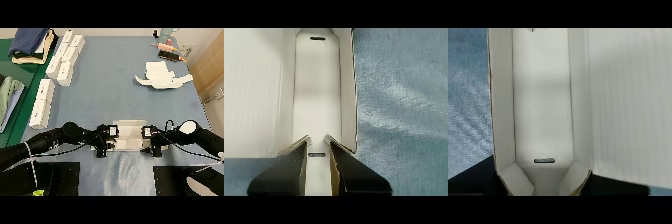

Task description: Fold the box.

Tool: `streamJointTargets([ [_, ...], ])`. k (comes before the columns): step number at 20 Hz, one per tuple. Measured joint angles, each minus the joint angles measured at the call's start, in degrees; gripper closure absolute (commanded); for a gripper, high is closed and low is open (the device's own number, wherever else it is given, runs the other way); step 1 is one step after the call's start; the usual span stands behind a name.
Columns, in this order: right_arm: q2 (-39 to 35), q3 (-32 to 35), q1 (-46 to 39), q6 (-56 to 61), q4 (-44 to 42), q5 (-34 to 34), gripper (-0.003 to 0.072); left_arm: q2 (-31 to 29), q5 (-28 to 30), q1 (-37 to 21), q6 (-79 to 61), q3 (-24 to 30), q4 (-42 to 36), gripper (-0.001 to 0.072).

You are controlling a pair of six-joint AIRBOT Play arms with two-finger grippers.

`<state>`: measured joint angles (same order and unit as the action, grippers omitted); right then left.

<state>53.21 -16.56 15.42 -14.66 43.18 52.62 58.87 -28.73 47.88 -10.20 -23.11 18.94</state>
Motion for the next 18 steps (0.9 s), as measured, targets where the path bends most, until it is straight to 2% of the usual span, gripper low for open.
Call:
streamJointTargets([
  [1, 0.00, 0.00, 0.00, 0.00, 0.00, -0.02, 0.0234, 0.33, 0.13, 0.11, -0.42, 0.00, -0.52, 0.0177],
  [2, 0.00, 0.00, 0.00, 0.00, 0.00, -0.02, 0.0234, 0.66, 0.31, 0.15, -0.59, 0.00, -1.18, 0.0030],
  [10, 0.00, 0.00, 0.00, 0.00, -0.04, 0.02, 0.0234, 1.53, 0.72, 0.33, -1.25, 0.00, -4.00, 0.0033],
  [11, 0.00, 0.00, 0.00, 0.00, -0.04, 0.02, 0.0234, 1.55, 0.72, 0.33, -1.20, 0.00, -4.15, 0.0235],
  [12, 0.00, 0.00, -0.02, 0.00, -0.04, 0.02, 0.0234, 1.55, 0.76, 0.33, -0.57, 0.00, -4.33, 0.0523],
  [13, 0.00, 0.00, -0.02, 0.02, -0.04, 0.00, 0.0234, 1.46, 0.74, 0.33, 0.26, 0.00, -4.24, 0.0691],
  [16, 0.00, 0.00, -0.02, 0.04, -0.04, 0.00, 0.0234, -0.37, 0.66, 0.33, 5.95, 0.00, -1.05, 0.0693],
  [18, 0.00, 0.00, -0.02, 0.04, -0.07, 0.00, 0.0234, -2.82, 0.11, 0.33, 12.96, 0.00, 4.24, 0.0693],
])
